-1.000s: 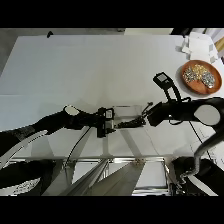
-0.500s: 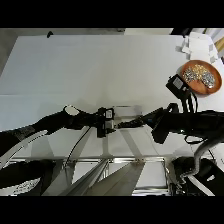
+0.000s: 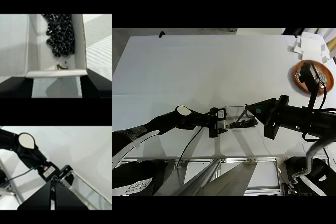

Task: Fold the box and place the chain.

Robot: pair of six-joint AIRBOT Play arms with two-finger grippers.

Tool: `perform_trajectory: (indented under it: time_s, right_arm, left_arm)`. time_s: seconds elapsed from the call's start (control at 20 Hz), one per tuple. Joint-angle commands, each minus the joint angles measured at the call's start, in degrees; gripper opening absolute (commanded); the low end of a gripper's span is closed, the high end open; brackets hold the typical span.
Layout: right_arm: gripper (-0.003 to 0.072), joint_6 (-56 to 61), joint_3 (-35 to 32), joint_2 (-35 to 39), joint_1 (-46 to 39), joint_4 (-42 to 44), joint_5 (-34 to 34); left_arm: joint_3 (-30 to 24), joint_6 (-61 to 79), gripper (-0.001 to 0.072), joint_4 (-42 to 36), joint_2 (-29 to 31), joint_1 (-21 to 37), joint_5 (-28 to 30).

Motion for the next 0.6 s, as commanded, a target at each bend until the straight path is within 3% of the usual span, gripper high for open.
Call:
perform_trajectory:
  time_s: [0.0, 0.55]
  right_arm:
    - [0.0014, -2.56, -0.90, -1.46, 0.07, 1.25, -1.53]
    - [0.0015, -6.25, -6.88, -20.81, 0.07, 1.03, -1.07]
  left_arm:
    - [0.04, 0.00, 0.0312, 0.02, 0.00, 0.00, 0.00]
    - [0.04, 0.00, 0.0312, 0.02, 0.00, 0.00, 0.00]
